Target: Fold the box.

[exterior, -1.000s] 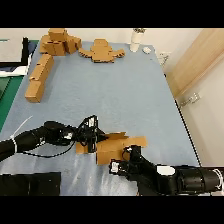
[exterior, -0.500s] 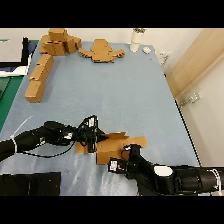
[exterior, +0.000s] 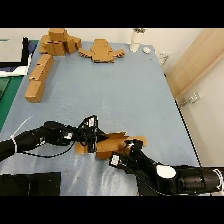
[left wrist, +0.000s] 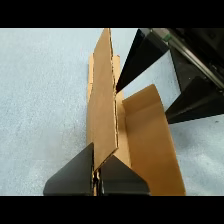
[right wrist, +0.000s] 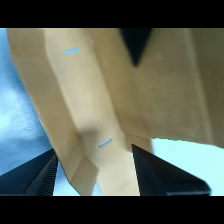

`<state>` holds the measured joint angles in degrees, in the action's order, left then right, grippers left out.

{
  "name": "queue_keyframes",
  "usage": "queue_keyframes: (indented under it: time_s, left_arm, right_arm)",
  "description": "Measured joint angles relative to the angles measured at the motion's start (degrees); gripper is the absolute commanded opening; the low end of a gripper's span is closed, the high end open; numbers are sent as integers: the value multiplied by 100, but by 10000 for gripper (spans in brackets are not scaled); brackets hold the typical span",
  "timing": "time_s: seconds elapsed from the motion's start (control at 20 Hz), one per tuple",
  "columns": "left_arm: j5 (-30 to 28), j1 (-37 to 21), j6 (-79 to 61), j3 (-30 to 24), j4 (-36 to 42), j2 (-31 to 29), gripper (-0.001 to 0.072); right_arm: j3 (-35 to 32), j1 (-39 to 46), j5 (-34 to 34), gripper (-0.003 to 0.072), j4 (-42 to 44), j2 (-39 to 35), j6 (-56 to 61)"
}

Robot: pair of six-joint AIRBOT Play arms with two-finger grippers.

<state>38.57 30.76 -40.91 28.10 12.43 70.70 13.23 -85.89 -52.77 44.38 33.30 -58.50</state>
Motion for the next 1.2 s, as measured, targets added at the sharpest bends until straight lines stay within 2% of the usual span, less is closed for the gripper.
queue_keyframes:
  time_s: [0.25, 0.45, 0.75, 1.2]
  left_arm:
    - [-2, 0, 0, 0, 2, 0, 16]
    - [-2, 0, 0, 0, 2, 0, 17]
    - [2, 2, 0, 0, 0, 0, 17]
    - [0, 0, 0, 0, 0, 0, 17]
  right_arm:
    - [0, 251, -50, 720, -168, -177, -33]
    - [0, 876, 452, 720, 61, -214, -656]
    - [13, 2065, 1340, 720, 1292, -227, -2455]
    - [155, 3462, 1646, 720, 3397, -227, -5167]
